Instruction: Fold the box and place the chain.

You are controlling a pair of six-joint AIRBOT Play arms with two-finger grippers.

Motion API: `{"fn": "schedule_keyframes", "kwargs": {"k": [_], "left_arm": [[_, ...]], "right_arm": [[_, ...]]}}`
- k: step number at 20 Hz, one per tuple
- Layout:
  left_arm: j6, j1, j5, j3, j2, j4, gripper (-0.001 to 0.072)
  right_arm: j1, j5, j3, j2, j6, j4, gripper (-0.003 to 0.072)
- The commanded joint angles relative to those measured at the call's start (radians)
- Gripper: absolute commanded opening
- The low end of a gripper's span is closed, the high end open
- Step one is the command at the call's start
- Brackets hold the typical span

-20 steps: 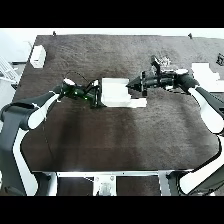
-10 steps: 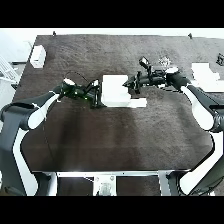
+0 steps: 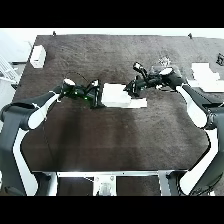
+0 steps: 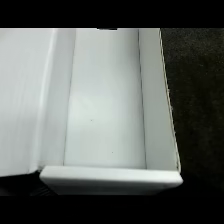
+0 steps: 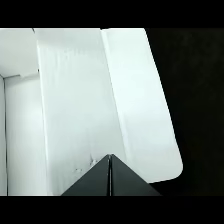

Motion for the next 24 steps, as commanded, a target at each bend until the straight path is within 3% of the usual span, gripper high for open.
{"fn": "schedule_keyframes", "kwargs": {"k": [1,8,13,14,15,16,24], "left_arm": [[0.000,0.000,0.004,0.000,0.000,-0.001,0.0233],[0.000,0.000,0.004,0.000,0.000,-0.001,0.0233],[0.000,0.000,0.004,0.000,0.000,-0.001,0.0233],[0.000,0.000,0.004,0.000,0.000,-0.002,0.0233],[0.000,0.000,0.004,0.000,0.000,-0.001,0.0233],[0.000,0.000,0.004,0.000,0.000,-0.002,0.0233],[0.000,0.000,0.004,0.000,0.000,-0.002,0.0233]], "right_arm": [[0.006,0.008,0.003,-0.003,-0.017,-0.035,0.0013],[-0.027,0.009,0.007,0.130,-0.062,0.080,0.0011],[-0.048,0.007,-0.173,0.353,-0.069,0.001,0.0013],[-0.048,0.008,-0.219,0.381,-0.069,-0.034,0.0061],[-0.048,0.009,-0.253,0.388,-0.069,-0.066,0.0397],[-0.048,0.008,-0.280,0.385,-0.072,-0.092,0.0677],[-0.046,-0.024,-0.335,0.301,-0.176,-0.144,0.0681]]}}
